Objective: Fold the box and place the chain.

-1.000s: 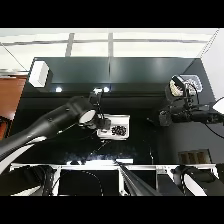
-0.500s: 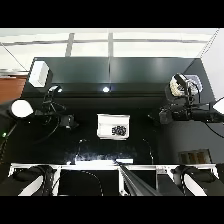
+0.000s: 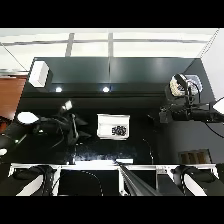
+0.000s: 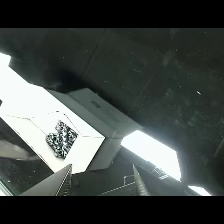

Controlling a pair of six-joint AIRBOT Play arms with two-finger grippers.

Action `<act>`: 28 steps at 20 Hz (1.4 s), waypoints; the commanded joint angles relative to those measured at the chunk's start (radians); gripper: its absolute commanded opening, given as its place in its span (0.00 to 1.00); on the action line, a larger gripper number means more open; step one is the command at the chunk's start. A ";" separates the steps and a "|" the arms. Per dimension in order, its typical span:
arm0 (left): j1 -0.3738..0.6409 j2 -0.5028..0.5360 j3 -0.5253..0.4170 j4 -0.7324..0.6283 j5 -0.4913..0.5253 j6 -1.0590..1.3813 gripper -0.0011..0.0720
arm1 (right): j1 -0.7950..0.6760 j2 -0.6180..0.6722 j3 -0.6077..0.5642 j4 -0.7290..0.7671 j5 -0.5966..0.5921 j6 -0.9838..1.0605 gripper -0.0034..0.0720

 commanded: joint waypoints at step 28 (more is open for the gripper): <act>-0.206 -0.280 0.145 -0.017 0.100 0.286 0.66 | 0.352 -0.225 0.100 0.011 -0.397 0.073 0.97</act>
